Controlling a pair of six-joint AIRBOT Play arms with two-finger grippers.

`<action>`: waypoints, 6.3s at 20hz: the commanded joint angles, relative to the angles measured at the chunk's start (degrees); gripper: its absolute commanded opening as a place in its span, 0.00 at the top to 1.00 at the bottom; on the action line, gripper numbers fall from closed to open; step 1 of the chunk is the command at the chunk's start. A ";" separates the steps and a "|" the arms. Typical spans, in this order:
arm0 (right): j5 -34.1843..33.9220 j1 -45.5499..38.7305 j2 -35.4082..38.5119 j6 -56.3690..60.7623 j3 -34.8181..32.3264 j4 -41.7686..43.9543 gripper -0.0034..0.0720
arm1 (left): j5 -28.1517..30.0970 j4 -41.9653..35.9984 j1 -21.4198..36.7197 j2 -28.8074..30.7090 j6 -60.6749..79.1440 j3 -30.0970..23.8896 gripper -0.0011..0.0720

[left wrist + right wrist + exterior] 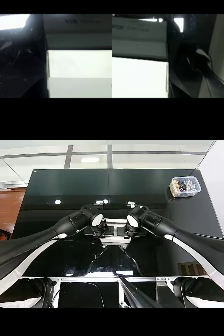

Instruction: Fold the box and place the chain.

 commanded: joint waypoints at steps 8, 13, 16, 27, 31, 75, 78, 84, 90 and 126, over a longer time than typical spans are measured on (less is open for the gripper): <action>1.09 -0.22 2.16 -1.97 0.11 0.44 0.56 | 0.00 -0.13 0.00 0.00 -0.09 0.04 0.95; 7.61 -1.29 14.97 -11.58 0.37 -0.44 0.56 | -0.02 0.00 0.00 0.00 -0.09 0.04 0.95; 9.70 -3.67 25.40 -12.24 0.35 -7.96 0.56 | -0.04 0.00 0.00 0.00 -0.11 0.04 0.95; -23.04 -42.14 16.48 -10.67 -1.79 -20.70 0.01 | 0.11 -0.02 0.00 0.00 -0.09 0.04 0.95; -17.31 -51.21 -3.56 -10.88 17.84 -1.79 0.01 | -0.02 0.00 0.00 0.00 -0.09 0.04 0.95; 12.98 -51.84 17.18 -39.28 52.98 17.16 0.94 | -1.29 -0.20 0.00 0.00 -0.11 0.04 0.95; 18.25 -48.94 20.50 -39.85 52.96 19.28 0.94 | -1.40 -0.22 0.00 0.00 -0.11 0.04 0.95; 29.94 -36.72 23.69 -40.37 49.44 20.61 0.94 | -1.38 -0.20 0.00 0.00 -0.11 0.04 0.95; 30.32 -26.21 23.71 -41.24 44.02 22.12 0.94 | -1.33 -0.20 0.00 0.00 -0.11 0.04 0.95; 13.07 -16.17 23.54 -39.23 13.09 26.10 0.94 | -1.33 -0.15 0.00 0.00 -0.11 0.04 0.95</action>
